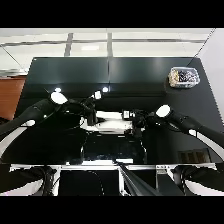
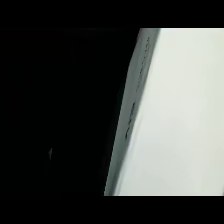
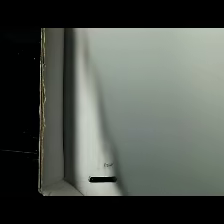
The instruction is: Fold the box and place the chain.
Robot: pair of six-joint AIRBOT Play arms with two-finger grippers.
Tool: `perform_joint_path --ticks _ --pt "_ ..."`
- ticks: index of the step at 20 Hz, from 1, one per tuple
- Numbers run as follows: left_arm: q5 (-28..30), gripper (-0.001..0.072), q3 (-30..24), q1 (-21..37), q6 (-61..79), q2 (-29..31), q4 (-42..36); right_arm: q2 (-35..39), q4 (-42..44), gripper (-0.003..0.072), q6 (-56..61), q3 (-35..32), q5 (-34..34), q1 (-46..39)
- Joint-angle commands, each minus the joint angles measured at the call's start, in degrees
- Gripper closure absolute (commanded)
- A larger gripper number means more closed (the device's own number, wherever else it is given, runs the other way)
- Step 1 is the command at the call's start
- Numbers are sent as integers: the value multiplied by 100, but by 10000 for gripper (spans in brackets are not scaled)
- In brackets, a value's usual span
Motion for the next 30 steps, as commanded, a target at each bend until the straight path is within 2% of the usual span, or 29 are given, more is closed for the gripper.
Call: perform_joint_path --ticks 1,4,6,7,9,10,11,12,14,15,18,20,25,28,30 --pt "-87 3 79 59 -1130 699 1019 0 4 149 0 4 -11 2" --pt "-601 3 79 181 -2732 1617 2575 0 -15 149 -2 4 20 2" --pt "-1438 6 79 284 -3873 2124 3373 0 -46 149 -7 4 39 2" --pt "-2020 8 79 334 -4376 2288 3550 0 -57 150 -11 4 55 2" --pt "-3008 54 9 358 -5233 2339 3355 0 -59 168 -42 4 83 2" --pt "-3239 302 -138 326 -5495 2295 2933 0 -61 308 -55 4 98 2" --pt "-3263 584 -343 282 -5504 2238 2404 0 -61 413 -74 4 131 2" --pt "-3082 682 -586 208 -5313 2162 1867 0 -63 458 -90 4 144 2" --pt "-2151 682 -1040 -59 -4859 1976 1049 0 -61 458 -90 4 142 2" --pt "-1473 682 -1174 -225 -4728 1882 798 0 -61 458 -90 4 142 2" --pt "317 681 -1113 -527 -4535 1541 463 0 -59 458 -87 4 142 2" --pt "962 681 -909 -514 -4343 1357 232 0 -59 458 -87 4 142 2" --pt "1399 681 -186 -485 -4138 610 297 0 -59 458 -90 4 140 2" --pt "1185 681 76 -361 -4172 120 831 0 -59 458 -87 4 138 2" --pt "824 682 79 -260 -4170 -68 833 0 -59 458 -87 4 140 2"
